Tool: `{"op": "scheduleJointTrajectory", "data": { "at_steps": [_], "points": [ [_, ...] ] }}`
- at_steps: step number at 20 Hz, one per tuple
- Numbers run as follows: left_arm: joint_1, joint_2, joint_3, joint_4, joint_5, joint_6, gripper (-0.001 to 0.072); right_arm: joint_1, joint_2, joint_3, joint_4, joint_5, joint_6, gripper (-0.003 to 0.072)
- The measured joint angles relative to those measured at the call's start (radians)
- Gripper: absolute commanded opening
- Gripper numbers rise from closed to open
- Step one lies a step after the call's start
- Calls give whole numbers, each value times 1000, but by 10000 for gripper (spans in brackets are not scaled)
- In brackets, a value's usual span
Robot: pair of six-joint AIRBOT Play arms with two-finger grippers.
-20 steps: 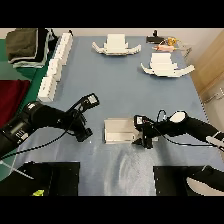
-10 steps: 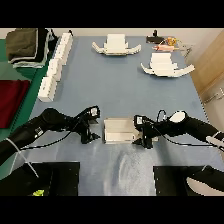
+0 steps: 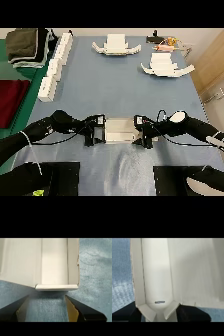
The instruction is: Fold the box.
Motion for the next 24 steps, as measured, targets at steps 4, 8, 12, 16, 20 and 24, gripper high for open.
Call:
{"op": "scheduleJointTrajectory", "data": {
  "at_steps": [4, 8, 12, 16, 20, 24],
  "points": [
    [-15, -8, -1, -14, -15, 18, 702, 0, 0, 0, 0, 0, 0, 541],
    [-55, -11, -1, -51, -13, 21, 702, 0, 0, 0, 0, 0, 0, 541],
    [-77, -15, -2, -96, 26, 22, 702, 0, 0, 0, 0, 0, 0, 541],
    [-86, -41, -2, -108, 42, 21, 701, 0, 0, 0, 0, 0, 0, 542],
    [-91, -54, -1, -107, 48, 12, 701, 0, 0, 0, 0, 0, 0, 541],
    [-95, -56, -1, -101, 52, 3, 700, 0, 0, 0, 0, 0, 0, 541]
  ]
}}
